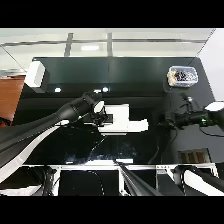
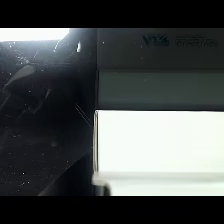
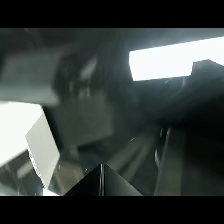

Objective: Fold the box and place the chain.

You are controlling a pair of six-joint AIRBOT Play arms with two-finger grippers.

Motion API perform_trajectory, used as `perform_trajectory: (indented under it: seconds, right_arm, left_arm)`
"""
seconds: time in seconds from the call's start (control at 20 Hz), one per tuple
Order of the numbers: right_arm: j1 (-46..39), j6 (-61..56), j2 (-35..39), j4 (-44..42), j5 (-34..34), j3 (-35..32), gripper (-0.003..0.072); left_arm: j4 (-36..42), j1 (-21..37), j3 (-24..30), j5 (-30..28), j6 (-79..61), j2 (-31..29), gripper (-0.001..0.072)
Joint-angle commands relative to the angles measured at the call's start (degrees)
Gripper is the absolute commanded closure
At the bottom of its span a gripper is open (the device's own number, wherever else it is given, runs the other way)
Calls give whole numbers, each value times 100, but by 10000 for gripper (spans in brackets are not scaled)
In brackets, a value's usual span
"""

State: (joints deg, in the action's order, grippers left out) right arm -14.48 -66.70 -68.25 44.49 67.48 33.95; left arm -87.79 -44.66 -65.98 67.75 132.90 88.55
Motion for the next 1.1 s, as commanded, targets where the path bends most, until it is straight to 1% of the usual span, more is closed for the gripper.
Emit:
perform_trajectory:
  seconds: [0.0, 0.15, 0.25, 0.35, 0.5, 0.7, 0.75, 0.8, 0.85, 0.95, 1.05]
  right_arm:
    - [870, 315, -695, -385, -33, -4, 675]
    - [1545, 741, -1043, -1239, -669, -2, 675]
    - [1827, 1080, -1086, -1615, -894, -2, 676]
    - [1967, 1126, -1086, -1792, -811, -2, 675]
    - [1982, 1158, -1086, -1718, -584, 31, 675]
    - [1985, 1325, -1082, -1718, -94, 343, 667]
    - [1985, 1320, -1082, -1720, 37, 437, 423]
    - [1987, 1320, -1082, -1731, 170, 511, 120]
    - [1987, 1316, -1082, -1731, 219, 557, 87]
    - [2004, 1314, -1082, -1825, 225, 581, 89]
    - [2118, 1246, -1084, -1941, 90, 586, 90]
  left_arm:
    - [0, 4, -7, 0, -2, 0, 683]
    - [0, 4, -7, 2, 0, 0, 683]
    - [0, 4, -7, 2, -2, 0, 683]
    - [0, 4, -7, 4, -2, 0, 683]
    - [0, 4, -7, 2, -2, 0, 683]
    - [0, 4, -7, 2, -2, 0, 683]
    - [0, 4, -7, 2, -2, 0, 682]
    - [0, 4, -7, 2, 0, 0, 683]
    - [0, 4, -7, 0, -2, 0, 683]
    - [0, 4, -7, 0, -2, 0, 683]
    - [0, 4, -7, 0, 0, 0, 683]
